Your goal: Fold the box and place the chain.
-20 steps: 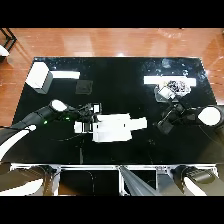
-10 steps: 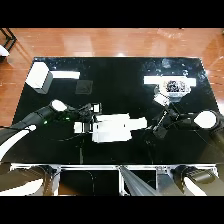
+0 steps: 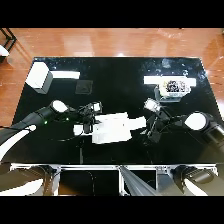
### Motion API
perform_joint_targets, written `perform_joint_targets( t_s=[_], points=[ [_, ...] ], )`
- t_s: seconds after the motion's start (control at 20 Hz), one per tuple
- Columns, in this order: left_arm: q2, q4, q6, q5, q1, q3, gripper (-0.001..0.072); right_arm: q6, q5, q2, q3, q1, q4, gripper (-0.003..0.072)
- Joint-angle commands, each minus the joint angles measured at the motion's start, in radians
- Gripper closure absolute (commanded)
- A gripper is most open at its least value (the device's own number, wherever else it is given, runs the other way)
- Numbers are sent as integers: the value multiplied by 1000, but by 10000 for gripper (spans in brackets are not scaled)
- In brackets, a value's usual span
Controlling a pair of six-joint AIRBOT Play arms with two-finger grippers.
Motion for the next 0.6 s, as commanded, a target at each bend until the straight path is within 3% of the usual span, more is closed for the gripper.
perform_joint_targets(
  t_s=[0.0, 0.4, 0.55],
  points=[
    [0, 43, -38, -15, 1, 1, 657, -21, -83, -43, -15, 77, -3, -11],
    [0, 61, -76, -18, 1, 9, 693, -68, -100, -80, -15, 97, -3, -11],
    [0, -11, 31, -59, 2, 9, 695, -107, -100, -80, -15, 97, -4, -11]
  ],
)
